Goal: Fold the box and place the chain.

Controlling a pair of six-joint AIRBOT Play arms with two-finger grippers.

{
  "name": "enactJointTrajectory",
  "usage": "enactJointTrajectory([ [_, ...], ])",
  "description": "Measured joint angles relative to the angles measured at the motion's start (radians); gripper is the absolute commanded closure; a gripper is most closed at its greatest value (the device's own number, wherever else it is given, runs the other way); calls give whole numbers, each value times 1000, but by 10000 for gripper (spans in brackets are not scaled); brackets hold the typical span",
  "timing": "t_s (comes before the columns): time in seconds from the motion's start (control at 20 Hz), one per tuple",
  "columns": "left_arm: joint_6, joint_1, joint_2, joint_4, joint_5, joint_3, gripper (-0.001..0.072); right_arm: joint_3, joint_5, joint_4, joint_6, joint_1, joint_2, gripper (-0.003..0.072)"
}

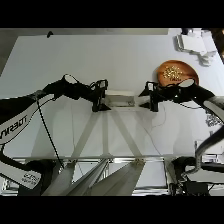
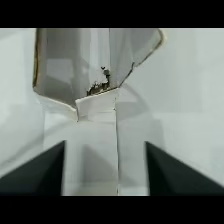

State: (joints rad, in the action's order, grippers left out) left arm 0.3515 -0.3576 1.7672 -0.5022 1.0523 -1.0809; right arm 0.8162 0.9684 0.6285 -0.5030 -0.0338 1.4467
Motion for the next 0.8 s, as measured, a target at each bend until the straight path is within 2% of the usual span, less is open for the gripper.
enactJointTrajectory([
  [0.05,0,0,0,0,0,0,452,0,4,27,25,8,-28,594],
  [0.1,0,0,0,0,0,0,452,0,19,53,48,14,-58,669],
  [0.4,0,0,0,-1,2,0,452,0,109,56,107,-61,-141,672],
  [0.55,0,0,0,-1,2,0,452,10,71,-49,101,-135,-122,671],
  [0.8,-1,0,0,-1,2,0,452,85,-57,-200,109,-178,-3,672],
])
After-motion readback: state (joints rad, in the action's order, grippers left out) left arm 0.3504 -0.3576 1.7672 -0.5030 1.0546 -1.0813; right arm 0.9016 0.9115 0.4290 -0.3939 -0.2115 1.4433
